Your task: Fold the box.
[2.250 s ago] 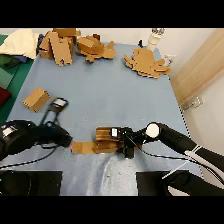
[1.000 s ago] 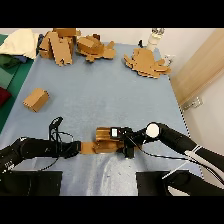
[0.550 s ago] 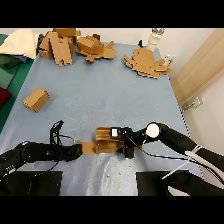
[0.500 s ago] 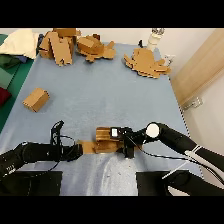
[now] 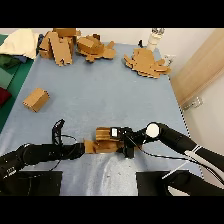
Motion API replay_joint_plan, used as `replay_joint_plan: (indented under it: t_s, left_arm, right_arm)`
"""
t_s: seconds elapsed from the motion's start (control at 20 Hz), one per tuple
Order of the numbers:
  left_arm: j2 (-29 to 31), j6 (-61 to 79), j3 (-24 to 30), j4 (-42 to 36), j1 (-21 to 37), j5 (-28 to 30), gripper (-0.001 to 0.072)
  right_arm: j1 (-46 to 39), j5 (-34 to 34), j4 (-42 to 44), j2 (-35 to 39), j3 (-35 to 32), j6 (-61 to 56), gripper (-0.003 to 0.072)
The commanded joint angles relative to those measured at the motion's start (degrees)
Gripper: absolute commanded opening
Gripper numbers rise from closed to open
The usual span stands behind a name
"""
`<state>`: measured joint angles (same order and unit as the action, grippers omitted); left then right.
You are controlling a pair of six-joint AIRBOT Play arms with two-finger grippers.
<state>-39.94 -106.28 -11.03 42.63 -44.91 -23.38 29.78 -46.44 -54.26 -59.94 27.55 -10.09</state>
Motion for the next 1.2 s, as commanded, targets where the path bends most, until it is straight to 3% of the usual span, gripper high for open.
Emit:
replay_joint_plan:
  t_s: [0.0,0.1,0.65,0.75,0.85,1.0,1.05,1.15]
  left_arm:
    - [0.0,5.2,-0.2,-6.1,-0.1,1.6,0.001]
    - [0.0,8.7,-0.8,-9.4,-0.1,1.5,0.0011]
    - [-0.1,13.9,-0.9,-9.1,-0.1,5.0,0.0013]
    - [-0.2,14.1,-0.9,-9.0,-0.1,4.9,0.0257]
    - [-0.2,14.1,-0.9,-9.0,-0.1,4.9,0.024]
    - [-0.2,13.8,-0.9,-9.0,-0.1,4.9,0.024]
    - [-0.2,13.8,-0.9,-9.1,-0.1,5.0,0.0241]
    - [-0.2,13.8,-0.9,-9.2,-0.1,5.0,0.0241]
  right_arm:
    - [0.0,0.0,0.0,0.0,0.0,0.0,0.0414]
    - [0.0,0.0,0.0,0.0,0.0,0.0,0.0414]
    - [0.0,0.0,0.0,0.0,0.0,0.0,0.0414]
    - [0.0,0.0,0.0,0.0,0.0,0.0,0.0418]
    - [0.0,0.1,0.0,0.0,0.0,0.0,0.0477]
    - [0.0,0.7,0.0,0.0,0.0,0.0,0.0483]
    - [0.0,1.3,0.0,0.0,0.0,0.0,0.0576]
    - [0.0,1.5,0.1,0.0,0.0,0.0,0.0582]
